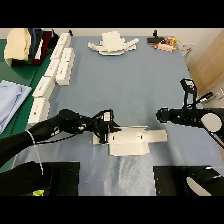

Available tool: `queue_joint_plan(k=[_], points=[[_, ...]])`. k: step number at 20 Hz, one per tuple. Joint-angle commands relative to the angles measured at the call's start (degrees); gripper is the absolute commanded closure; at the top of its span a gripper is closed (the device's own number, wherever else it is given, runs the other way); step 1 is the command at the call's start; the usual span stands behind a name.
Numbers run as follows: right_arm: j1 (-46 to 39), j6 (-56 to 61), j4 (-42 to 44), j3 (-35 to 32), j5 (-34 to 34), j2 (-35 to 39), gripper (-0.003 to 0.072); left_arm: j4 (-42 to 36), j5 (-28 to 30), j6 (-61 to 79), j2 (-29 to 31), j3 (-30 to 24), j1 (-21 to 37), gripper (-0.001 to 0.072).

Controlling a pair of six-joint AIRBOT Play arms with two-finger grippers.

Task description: Fold the box.

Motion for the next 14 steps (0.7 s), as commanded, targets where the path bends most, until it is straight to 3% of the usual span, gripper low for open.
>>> queue_joint_plan(k=[1,4,14], points=[[0.0,0.0,0.2,0.0,0.2,0.0,0.0314,3.2,-9.2,-0.5,0.5,0.0,5.6,0.0696],[0.0,0.0,0.2,0.0,0.1,0.0,0.0314,7.1,-9.8,-2.5,0.3,0.0,6.0,0.0696],[0.0,0.0,0.2,0.0,0.1,0.0,0.0314,7.0,-9.7,-5.0,-1.9,-0.6,6.0,0.0696]])
